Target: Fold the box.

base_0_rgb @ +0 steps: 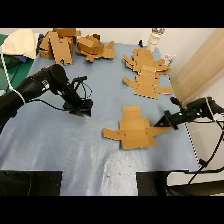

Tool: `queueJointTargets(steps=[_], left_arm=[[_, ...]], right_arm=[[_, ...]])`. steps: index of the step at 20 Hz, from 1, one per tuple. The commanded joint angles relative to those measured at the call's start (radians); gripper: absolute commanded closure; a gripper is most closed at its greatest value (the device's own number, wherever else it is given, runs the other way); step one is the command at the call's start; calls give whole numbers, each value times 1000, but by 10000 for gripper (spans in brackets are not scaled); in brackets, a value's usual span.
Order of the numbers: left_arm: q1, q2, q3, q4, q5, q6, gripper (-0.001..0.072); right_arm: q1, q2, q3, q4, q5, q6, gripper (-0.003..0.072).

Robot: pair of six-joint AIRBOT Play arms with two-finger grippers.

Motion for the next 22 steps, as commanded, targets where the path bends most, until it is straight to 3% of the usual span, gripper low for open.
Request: queueJointTargets(steps=[1, 3, 5, 9, 13, 18, 19, 20, 22], left_arm=[[56, 34, -69, 13, -65, 71, 356], [116, 88, -148, 11, -46, 138, 357], [188, 156, -244, -33, -2, 225, 406], [348, 218, -424, -309, 37, 469, 406], [389, 217, -497, -371, 40, 577, 406], [389, 217, -505, -407, 37, 604, 406], [389, 217, -505, -407, 37, 604, 406], [389, 217, -505, -407, 37, 604, 406], [389, 217, -505, -407, 38, 604, 406]], right_arm=[[184, 116, -62, 76, 209, -2, 687], [285, 254, -135, 109, 373, -3, 687], [396, 410, -223, 121, 532, -3, 687], [626, 661, -436, 113, 813, 42, 688], [717, 635, -554, 85, 848, 116, 687], [765, 593, -568, 84, 921, 116, 685], [765, 591, -568, 80, 914, 116, 643], [765, 588, -568, 79, 902, 116, 518], [765, 579, -568, 72, 870, 116, 482]])
